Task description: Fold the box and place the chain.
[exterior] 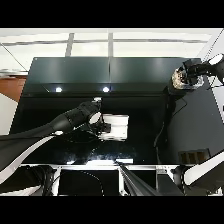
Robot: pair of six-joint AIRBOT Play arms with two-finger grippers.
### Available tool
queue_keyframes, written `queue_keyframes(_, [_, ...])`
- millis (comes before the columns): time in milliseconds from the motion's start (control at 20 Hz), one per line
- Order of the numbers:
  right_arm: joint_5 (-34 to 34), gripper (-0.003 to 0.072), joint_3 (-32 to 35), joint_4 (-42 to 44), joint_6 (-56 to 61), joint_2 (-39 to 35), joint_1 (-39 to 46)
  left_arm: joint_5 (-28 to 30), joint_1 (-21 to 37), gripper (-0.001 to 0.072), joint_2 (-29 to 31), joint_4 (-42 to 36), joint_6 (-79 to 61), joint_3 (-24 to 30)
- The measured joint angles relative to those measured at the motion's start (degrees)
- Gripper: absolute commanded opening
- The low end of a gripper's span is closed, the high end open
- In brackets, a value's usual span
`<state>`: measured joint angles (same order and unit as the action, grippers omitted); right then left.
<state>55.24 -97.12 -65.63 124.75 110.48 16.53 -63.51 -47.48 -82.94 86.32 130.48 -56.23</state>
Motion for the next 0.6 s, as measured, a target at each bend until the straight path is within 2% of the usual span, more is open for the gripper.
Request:
queue_keyframes(50, [-0.22, 0.0122, 0.0, 0.28, -0.46, 0.0, -0.09, 0.0, 0.0, 0.0034, 0.0, 0.04, 0.0, 0.0])
queue_keyframes(100, [-0.24, 0.0122, -0.02, 0.66, -1.18, 0.02, -0.15, 0.0, 0.0, 0.0033, 0.0, 0.07, -0.02, 0.0])
queue_keyframes(150, [-0.28, 0.0039, -0.04, 1.05, -2.03, 0.07, -0.26, 0.0, 0.0, 0.0034, 0.0, 0.09, 0.0, 0.0])
queue_keyframes(400, [0.79, 0.0046, -0.07, 2.93, -8.02, -1.77, -0.33, 0.0, 0.0, 0.0034, 0.0, 0.17, 0.0, 0.0])
queue_keyframes(600, [3.61, 0.0046, -0.07, 3.63, -13.92, -6.29, 0.24, -0.02, -0.02, 0.0034, 0.0, 0.17, 0.0, 0.0])
